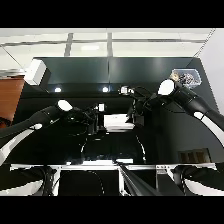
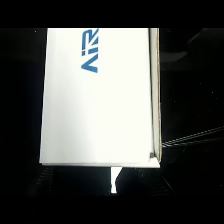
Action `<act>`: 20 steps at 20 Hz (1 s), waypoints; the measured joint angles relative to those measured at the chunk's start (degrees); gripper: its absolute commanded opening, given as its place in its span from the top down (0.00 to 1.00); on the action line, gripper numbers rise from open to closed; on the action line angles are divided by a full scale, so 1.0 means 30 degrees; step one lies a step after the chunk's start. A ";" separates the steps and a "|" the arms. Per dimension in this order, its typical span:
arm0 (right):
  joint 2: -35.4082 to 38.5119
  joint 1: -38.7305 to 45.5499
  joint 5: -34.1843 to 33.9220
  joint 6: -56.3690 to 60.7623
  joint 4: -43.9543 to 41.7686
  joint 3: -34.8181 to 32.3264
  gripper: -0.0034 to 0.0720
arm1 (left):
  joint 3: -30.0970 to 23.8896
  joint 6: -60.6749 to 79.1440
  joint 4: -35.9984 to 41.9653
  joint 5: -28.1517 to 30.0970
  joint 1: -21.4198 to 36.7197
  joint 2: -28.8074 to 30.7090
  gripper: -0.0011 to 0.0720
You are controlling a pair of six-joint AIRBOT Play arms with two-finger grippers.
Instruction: Fold the box and place the chain.
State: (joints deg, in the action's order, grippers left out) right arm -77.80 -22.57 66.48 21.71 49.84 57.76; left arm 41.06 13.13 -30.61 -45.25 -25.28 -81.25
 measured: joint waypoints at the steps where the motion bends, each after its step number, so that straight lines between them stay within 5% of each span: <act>1: 0.0000 -0.0007 0.0036 0.0000 0.0022 0.0000 0.49 | 0.0000 0.0000 0.0000 0.0000 0.0007 0.0000 0.59; 20: -0.0051 -0.0080 0.0058 -0.0102 0.0896 -0.0036 0.49 | 0.0000 -0.0036 0.0015 -0.0022 0.0000 0.0000 0.59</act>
State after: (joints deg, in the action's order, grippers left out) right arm -77.95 -22.81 66.65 21.41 52.53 57.65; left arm 41.06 13.02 -30.57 -45.32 -25.28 -81.25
